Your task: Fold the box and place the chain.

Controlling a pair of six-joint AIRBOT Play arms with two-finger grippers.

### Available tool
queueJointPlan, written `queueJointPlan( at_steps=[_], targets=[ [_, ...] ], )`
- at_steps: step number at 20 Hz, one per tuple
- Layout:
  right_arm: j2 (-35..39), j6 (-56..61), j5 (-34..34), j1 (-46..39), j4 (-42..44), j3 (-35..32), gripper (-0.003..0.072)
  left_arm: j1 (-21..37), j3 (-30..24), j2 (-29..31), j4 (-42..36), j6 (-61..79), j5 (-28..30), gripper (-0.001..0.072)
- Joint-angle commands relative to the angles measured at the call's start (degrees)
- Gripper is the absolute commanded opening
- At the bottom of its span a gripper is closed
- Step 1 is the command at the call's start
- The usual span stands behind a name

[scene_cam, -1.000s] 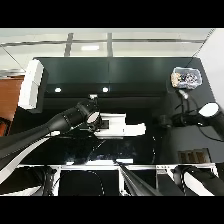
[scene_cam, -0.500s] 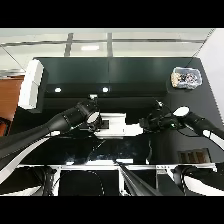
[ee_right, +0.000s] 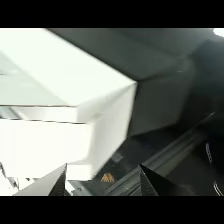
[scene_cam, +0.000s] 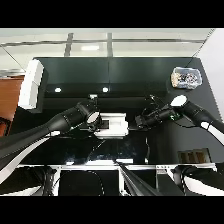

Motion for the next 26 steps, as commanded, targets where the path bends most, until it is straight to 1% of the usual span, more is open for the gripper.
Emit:
queueJointPlan(
  at_steps=[1, 4, 6, 7, 9, 11, 13, 16, 18, 21, 26],
  targets=[
    [0.0, 0.1, 1.9, 1.2, 0.9, 1.9, 0.0511, 0.1, 0.0, 0.0, 0.0, 0.0, -0.1, 0.0031],
    [0.0, 0.9, 0.0, 4.3, 1.1, 2.4, 0.0512, 0.1, 0.0, 0.0, 0.0, 0.0, -0.1, 0.0031],
    [0.0, 3.9, -3.2, 6.8, -0.3, 3.5, 0.0509, 0.1, 0.0, 0.0, 0.0, 0.0, 0.0, 0.0032],
    [0.0, 6.1, -5.0, 8.1, -2.3, 4.4, 0.0509, 0.1, 0.0, 0.0, 0.0, 0.0, 0.0, 0.0031],
    [0.0, 12.9, -8.3, 11.5, -9.3, 7.0, 0.0508, 0.1, 0.0, 0.0, 0.0, 0.0, 0.0, 0.0031],
    [0.0, 18.6, -9.7, 14.4, -13.4, 9.0, 0.0481, 0.1, 0.0, 0.0, 0.0, 0.0, 0.0, 0.0031],
    [0.0, 23.7, -10.8, 17.3, -17.9, 10.6, 0.048, 0.1, 0.0, 0.0, 0.0, 0.0, 0.0, 0.0031],
    [-0.1, 34.4, -12.9, 21.4, -28.6, 12.2, 0.048, 0.1, 0.0, 0.0, 0.0, 0.0, 0.1, 0.0031],
    [-0.2, 39.1, -14.7, 23.5, -31.9, 12.2, 0.048, 0.1, 0.0, 0.0, 0.0, 0.0, 0.1, 0.0031],
    [-1.2, 47.4, -14.7, 25.9, -38.0, 12.2, 0.048, 0.1, 0.0, 0.0, 0.0, 0.0, 0.1, 0.0031],
    [-2.0, 57.0, -14.7, 29.8, -46.9, 12.2, 0.0479, 0.1, 0.0, 0.0, 0.0, 0.0, 0.1, 0.0032]
  ],
)
